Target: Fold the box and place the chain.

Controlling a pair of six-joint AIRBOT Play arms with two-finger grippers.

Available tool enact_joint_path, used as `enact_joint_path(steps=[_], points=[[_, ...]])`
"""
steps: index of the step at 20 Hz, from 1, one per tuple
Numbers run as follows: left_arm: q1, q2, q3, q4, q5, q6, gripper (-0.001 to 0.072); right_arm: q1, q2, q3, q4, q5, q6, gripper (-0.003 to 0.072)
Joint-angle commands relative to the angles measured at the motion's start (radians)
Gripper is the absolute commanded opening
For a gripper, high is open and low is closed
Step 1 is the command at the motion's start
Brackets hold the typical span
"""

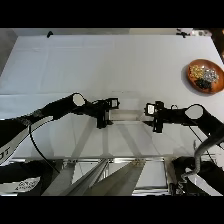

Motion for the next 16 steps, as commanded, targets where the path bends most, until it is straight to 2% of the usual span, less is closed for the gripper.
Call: enact_joint_path(steps=[1, 2, 4, 5, 13, 14, 16], points=[[-0.001, 0.000, -0.001, 0.002, 0.000, 0.000, 0.0212, 0.001, -0.049, 0.000, 0.072, -0.006, -0.047, 0.0394], [0.000, 0.000, -0.001, 0.002, 0.000, 0.000, 0.0212, 0.001, -0.055, 0.000, 0.078, -0.010, -0.048, 0.0379], [-0.001, 0.000, -0.001, 0.002, 0.000, 0.000, 0.0212, 0.001, -0.065, 0.000, 0.102, -0.010, -0.084, 0.0255], [0.000, 0.000, -0.001, 0.002, 0.000, 0.000, 0.0212, 0.001, -0.069, 0.000, 0.123, -0.010, -0.105, 0.0231], [-0.001, 0.000, -0.001, 0.002, 0.000, 0.000, 0.0212, 0.001, -0.077, 0.000, 0.198, 0.011, -0.170, 0.0215], [-0.001, 0.000, -0.001, 0.002, 0.000, 0.000, 0.0212, 0.001, -0.077, 0.000, 0.217, 0.011, -0.180, 0.0195], [0.000, 0.000, -0.001, 0.002, 0.000, 0.000, 0.0212, 0.005, -0.078, 0.000, 0.251, 0.021, -0.219, 0.0096]])
